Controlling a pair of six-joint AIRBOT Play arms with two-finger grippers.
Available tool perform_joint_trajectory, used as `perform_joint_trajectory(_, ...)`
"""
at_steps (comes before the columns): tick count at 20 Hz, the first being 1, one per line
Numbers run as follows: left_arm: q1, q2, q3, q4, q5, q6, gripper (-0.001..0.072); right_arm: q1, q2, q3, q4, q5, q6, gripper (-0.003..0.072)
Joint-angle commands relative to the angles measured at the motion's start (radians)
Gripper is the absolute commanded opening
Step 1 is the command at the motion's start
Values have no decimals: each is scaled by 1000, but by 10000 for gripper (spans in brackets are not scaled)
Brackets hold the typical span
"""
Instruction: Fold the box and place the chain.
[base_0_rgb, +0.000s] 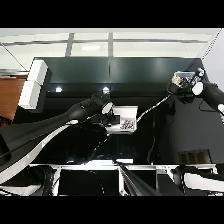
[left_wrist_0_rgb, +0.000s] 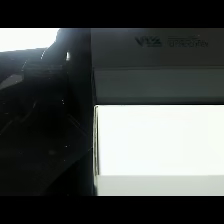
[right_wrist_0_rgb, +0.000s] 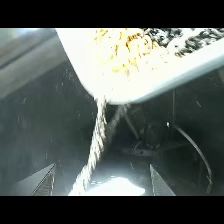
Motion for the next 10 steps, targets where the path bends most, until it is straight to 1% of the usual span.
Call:
perform_joint_trajectory(1,0,1,0,0,0,0,31,-2,-129,114,7,48,43,612)
perform_joint_trajectory(2,0,1,0,0,0,0,31,-2,-140,124,7,45,45,549)
perform_joint_trajectory(3,0,1,0,0,0,0,31,-2,-143,125,7,43,47,546)
perform_joint_trajectory(4,0,1,0,0,0,0,31,-4,-143,125,6,48,47,409)
perform_joint_trajectory(5,0,1,0,0,0,0,31,-8,-143,126,7,56,47,294)
perform_joint_trajectory(6,0,1,0,0,0,0,31,-12,-143,134,7,88,45,65)
perform_joint_trajectory(7,0,1,0,0,0,0,31,-16,-140,147,7,133,20,13)
perform_joint_trajectory(9,0,1,0,0,0,0,31,-16,-111,176,7,229,-117,13)
perform_joint_trajectory(10,0,1,0,0,0,0,31,-15,-76,187,8,274,-185,12)
